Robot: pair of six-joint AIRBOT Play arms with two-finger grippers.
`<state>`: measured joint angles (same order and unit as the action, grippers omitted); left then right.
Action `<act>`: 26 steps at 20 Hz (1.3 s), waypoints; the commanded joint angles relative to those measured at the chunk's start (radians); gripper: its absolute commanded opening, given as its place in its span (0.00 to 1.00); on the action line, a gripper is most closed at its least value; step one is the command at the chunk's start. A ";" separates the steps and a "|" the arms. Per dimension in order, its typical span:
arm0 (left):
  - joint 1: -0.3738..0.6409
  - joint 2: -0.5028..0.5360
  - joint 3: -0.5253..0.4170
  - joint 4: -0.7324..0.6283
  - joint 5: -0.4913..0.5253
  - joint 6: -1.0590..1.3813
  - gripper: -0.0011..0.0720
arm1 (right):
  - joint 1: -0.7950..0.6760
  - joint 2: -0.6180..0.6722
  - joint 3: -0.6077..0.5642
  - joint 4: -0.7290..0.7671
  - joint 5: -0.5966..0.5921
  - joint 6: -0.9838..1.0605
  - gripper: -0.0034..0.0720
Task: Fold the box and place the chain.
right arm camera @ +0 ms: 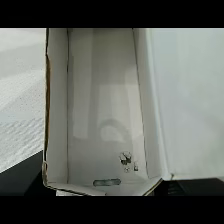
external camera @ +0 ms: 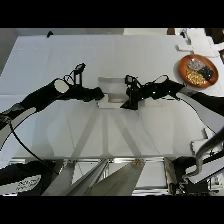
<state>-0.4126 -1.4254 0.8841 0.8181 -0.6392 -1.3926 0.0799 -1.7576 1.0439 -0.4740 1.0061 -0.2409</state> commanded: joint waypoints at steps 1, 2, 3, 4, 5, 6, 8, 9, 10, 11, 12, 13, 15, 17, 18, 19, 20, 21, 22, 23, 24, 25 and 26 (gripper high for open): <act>-0.008 -0.002 0.001 0.096 0.004 -0.029 0.61 | 0.000 0.000 0.001 0.000 0.000 0.000 0.70; -0.007 -0.002 0.001 0.106 0.008 -0.029 0.60 | 0.000 0.000 0.001 0.000 0.000 0.000 0.70; -0.008 -0.002 0.001 0.109 0.016 -0.029 0.60 | 0.000 0.000 0.001 0.000 0.000 0.000 0.70; -0.008 -0.002 0.001 0.113 0.026 -0.029 0.60 | 0.000 0.000 0.001 0.000 0.000 0.000 0.70; -0.008 -0.002 0.001 0.115 0.038 -0.029 0.59 | 0.000 0.000 0.001 0.000 0.000 0.000 0.70; -0.008 -0.002 0.001 0.115 0.048 -0.029 0.54 | 0.000 0.000 0.001 0.000 0.000 0.000 0.70; -0.008 -0.004 0.001 0.116 0.056 -0.029 0.54 | 0.000 0.000 0.001 0.000 0.000 0.000 0.70; -0.008 -0.008 0.001 0.119 0.056 -0.029 0.54 | 0.000 0.000 0.001 0.000 0.000 0.000 0.70; -0.009 -0.011 0.001 0.119 0.056 -0.028 0.54 | 0.000 0.000 0.001 0.000 0.000 0.000 0.70; -0.013 -0.014 0.001 0.121 0.056 -0.026 0.54 | 0.000 0.000 0.001 0.000 0.000 0.000 0.70; -0.019 -0.013 0.002 0.122 0.058 -0.023 0.55 | 0.000 0.000 0.001 0.000 0.000 0.000 0.70; -0.025 -0.013 0.003 0.122 0.057 -0.020 0.55 | 0.000 0.000 0.001 0.000 0.000 0.000 0.70; -0.031 -0.013 0.006 0.136 0.059 -0.022 0.54 | 0.000 0.000 0.001 0.000 0.000 0.000 0.70; -0.032 -0.013 0.018 0.142 0.039 -0.023 0.51 | 0.000 0.000 0.001 0.000 0.000 0.000 0.70; -0.032 -0.013 0.023 0.143 0.032 -0.027 0.48 | 0.000 0.000 0.001 0.000 0.000 0.000 0.70; -0.032 -0.013 0.029 0.144 0.024 -0.035 0.47 | 0.000 0.000 0.001 0.000 0.000 0.000 0.70; -0.032 -0.013 0.037 0.146 0.012 -0.055 0.47 | 0.000 0.000 0.001 0.000 0.000 0.000 0.70; -0.032 -0.014 0.048 0.160 -0.002 -0.072 0.46 | 0.000 0.000 0.001 0.000 0.000 0.000 0.70; -0.034 -0.016 0.066 0.195 -0.023 -0.101 0.45 | 0.000 0.000 0.001 0.000 0.000 0.000 0.70; -0.035 -0.022 0.087 0.236 -0.055 -0.135 0.44 | 0.000 0.000 0.001 0.000 0.000 0.000 0.70; -0.038 -0.031 0.111 0.284 -0.091 -0.169 0.44 | 0.000 0.000 0.001 0.000 0.000 0.000 0.70; -0.043 -0.040 0.129 0.310 -0.121 -0.193 0.44 | 0.000 0.000 0.001 0.000 0.000 0.000 0.70; -0.046 -0.052 0.147 0.317 -0.148 -0.208 0.44 | 0.000 0.000 0.001 0.000 0.000 0.000 0.70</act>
<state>-0.4515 -1.4578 0.9844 1.0580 -0.7029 -1.5265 0.0799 -1.7576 1.0439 -0.4740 1.0065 -0.2409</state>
